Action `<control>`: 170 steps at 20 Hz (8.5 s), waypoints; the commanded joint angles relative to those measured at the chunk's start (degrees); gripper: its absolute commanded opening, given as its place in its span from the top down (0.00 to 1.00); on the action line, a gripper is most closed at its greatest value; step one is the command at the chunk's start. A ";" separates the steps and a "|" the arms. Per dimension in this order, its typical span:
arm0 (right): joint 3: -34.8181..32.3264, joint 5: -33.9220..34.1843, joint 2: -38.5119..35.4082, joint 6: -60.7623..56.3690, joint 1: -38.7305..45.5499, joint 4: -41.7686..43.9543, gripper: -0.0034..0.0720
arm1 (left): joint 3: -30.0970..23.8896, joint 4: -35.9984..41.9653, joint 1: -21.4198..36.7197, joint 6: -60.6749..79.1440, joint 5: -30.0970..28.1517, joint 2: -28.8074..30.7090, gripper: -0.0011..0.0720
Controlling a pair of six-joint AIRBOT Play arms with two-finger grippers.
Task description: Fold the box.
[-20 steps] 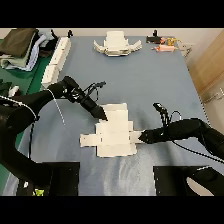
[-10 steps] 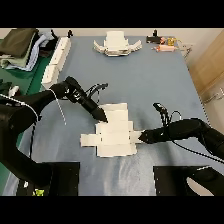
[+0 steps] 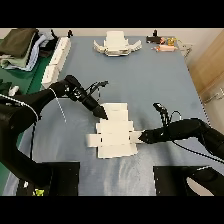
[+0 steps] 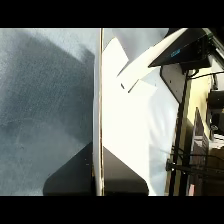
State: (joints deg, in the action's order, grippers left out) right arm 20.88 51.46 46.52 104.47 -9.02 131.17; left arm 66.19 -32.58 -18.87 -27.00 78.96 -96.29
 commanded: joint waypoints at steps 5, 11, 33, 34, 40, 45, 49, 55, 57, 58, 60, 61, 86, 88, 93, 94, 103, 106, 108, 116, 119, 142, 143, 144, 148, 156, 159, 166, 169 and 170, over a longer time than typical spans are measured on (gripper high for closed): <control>0.02 -0.15 -0.07 0.81 -0.02 -0.66 0.93 | 0.17 0.02 -0.09 0.55 2.32 -0.02 0.96; 5.90 -0.28 -0.07 -1.84 -0.02 -19.67 0.74 | 0.17 0.07 -0.09 13.20 2.45 0.17 0.97; 10.71 -7.04 -0.07 -22.23 0.00 -36.26 0.74 | -26.84 5.44 -12.76 31.91 -35.10 32.41 0.97; 10.71 -8.02 -0.07 -22.60 0.02 -36.41 0.74 | -27.43 5.51 -13.55 31.89 -35.12 33.22 0.97; 10.71 -8.57 -0.07 -22.77 0.00 -36.20 0.74 | -30.62 5.51 -18.40 29.97 -41.97 33.79 0.97; 10.71 -8.52 -0.07 -24.15 0.00 -36.20 0.74 | -31.67 5.49 -22.80 29.97 -47.89 33.92 0.97; 10.71 -8.41 -0.07 -24.15 0.00 -36.11 0.74 | -31.95 5.27 -24.85 29.99 -50.25 35.21 0.97; 10.71 -8.02 -0.07 -25.57 0.00 -35.58 0.74 | -32.63 -1.66 -27.02 35.10 -55.12 41.44 0.97; 10.71 -8.04 -0.07 -25.57 0.00 -35.32 0.74 | -34.25 -2.16 -28.87 35.04 -57.68 42.58 0.97; 10.71 -8.07 -0.07 -25.57 0.00 -35.32 0.74 | -35.28 -2.14 -29.59 34.91 -59.32 42.58 0.97; 10.71 -8.04 -0.07 -25.59 0.00 -35.06 0.74 | -37.68 -2.10 -30.99 34.93 -62.62 42.58 0.97; 10.71 -8.07 -0.07 -25.57 0.00 -34.69 0.74 | -38.93 -2.10 -31.74 34.93 -64.37 42.58 0.97; 10.71 -7.93 -0.07 -25.59 -0.02 -32.33 0.74 | -40.87 -1.75 -33.31 23.96 -57.75 45.44 0.97; 10.71 -7.91 -0.07 -25.59 -0.02 -32.20 0.74 | -39.71 -1.75 -30.93 23.96 -54.84 45.44 0.97; 10.71 -7.93 -0.04 -25.59 -0.02 -31.89 0.74 | -36.50 -1.75 -23.56 25.03 -46.97 45.13 0.97; 10.71 -7.93 -0.04 -25.59 -0.02 -31.91 0.74 | -36.50 -1.75 -23.41 25.90 -46.97 45.05 0.97; 10.71 -7.93 -0.04 -25.59 -0.02 -31.43 0.74 | -36.50 -1.75 -23.41 26.36 -44.46 40.57 0.97; 10.71 -7.93 -0.04 -25.59 -0.02 -31.28 0.74 | -36.50 -1.73 -23.43 26.34 -44.35 40.57 0.97; 10.69 -7.91 -0.04 -25.57 -0.02 -31.02 0.74 | -36.50 -1.70 -23.41 26.29 -44.22 40.59 0.97; 10.71 -6.78 -0.07 -25.59 -0.02 -30.60 0.74 | -35.47 -1.68 -23.41 26.29 -40.41 40.57 0.97; 10.69 -6.78 -0.04 -25.59 -0.02 -30.21 0.74 | -34.21 -1.70 -23.41 26.32 -40.39 40.57 0.97; 10.69 -5.33 -0.07 -25.57 -0.02 -30.08 0.74 | -33.79 -1.75 -23.43 22.60 -36.83 38.29 0.97; 10.69 -5.20 -0.04 -25.57 -0.02 -29.77 0.74 | -33.79 -1.75 -23.41 22.43 -36.35 38.32 0.97; 10.69 -5.03 -0.04 -25.57 -0.02 -29.57 0.74 | -33.79 -1.75 -23.43 22.43 -36.24 38.29 0.97; 10.71 -1.92 -0.07 -24.90 -0.02 -26.47 0.94 | -33.77 -1.75 -23.41 22.45 -36.50 38.32 0.97; 10.58 18.10 -6.45 -23.02 -4.42 -20.74 0.95 | -33.77 -1.73 -23.43 22.49 -36.44 38.32 0.97; 9.38 22.64 -12.70 -27.47 -14.80 -20.28 0.95 | -33.77 -1.73 -23.41 22.49 -36.46 38.32 0.97; 7.65 18.86 -19.12 -20.70 -49.96 -28.20 0.77 | -33.77 -1.73 -23.41 22.49 -36.48 38.32 0.97; 6.73 9.57 -14.88 -18.40 -59.06 -45.09 0.06 | -33.77 -1.73 -23.41 22.49 -36.46 38.32 0.97; 6.43 5.68 -12.35 -17.35 -60.28 -48.30 0.06 | -33.77 -1.73 -23.43 22.49 -36.44 38.32 0.97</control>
State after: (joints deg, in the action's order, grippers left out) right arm 28.08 66.13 30.79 83.81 -60.93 96.49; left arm 32.40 -34.30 -42.30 -4.54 42.50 -57.98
